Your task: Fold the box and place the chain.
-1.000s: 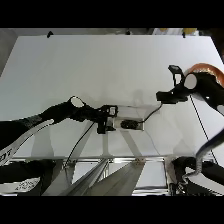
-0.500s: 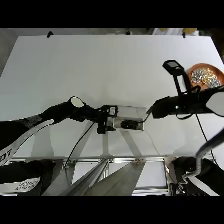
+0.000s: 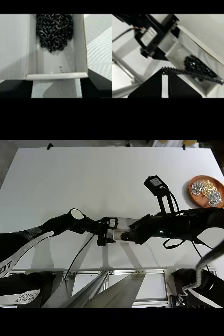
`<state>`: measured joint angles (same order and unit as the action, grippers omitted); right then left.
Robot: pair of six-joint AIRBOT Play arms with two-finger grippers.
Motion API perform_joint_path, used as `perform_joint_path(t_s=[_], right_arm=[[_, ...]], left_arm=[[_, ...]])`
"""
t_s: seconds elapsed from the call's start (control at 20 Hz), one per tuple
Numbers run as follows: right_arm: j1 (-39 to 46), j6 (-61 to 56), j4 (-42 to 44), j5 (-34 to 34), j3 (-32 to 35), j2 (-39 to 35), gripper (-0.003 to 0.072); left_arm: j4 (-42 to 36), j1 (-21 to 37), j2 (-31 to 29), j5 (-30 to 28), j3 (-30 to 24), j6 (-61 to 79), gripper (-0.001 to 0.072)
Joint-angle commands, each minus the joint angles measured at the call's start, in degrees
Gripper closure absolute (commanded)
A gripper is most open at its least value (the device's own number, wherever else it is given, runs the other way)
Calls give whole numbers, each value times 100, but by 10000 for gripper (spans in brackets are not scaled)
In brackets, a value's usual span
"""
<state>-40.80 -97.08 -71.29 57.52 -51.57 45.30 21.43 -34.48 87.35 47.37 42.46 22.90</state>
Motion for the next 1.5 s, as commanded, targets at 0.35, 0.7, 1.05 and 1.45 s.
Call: perform_joint_path(t_s=[0.35, 0.7, 1.05, 1.45], right_arm=[[-92, -404, -1012, 326, 26, 522, 668], [-85, -212, -1001, 354, 26, 1816, 497], [721, 949, -1019, 1338, -546, 1128, 498], [2929, 4839, -122, 1480, 13, 896, 509]], left_arm=[[0, -2, -4, -2, 0, 2, 455], [0, -2, -4, -2, 0, 2, 455], [0, -2, -4, 0, 0, 2, 455], [0, -2, -4, -2, 0, 2, 455]])
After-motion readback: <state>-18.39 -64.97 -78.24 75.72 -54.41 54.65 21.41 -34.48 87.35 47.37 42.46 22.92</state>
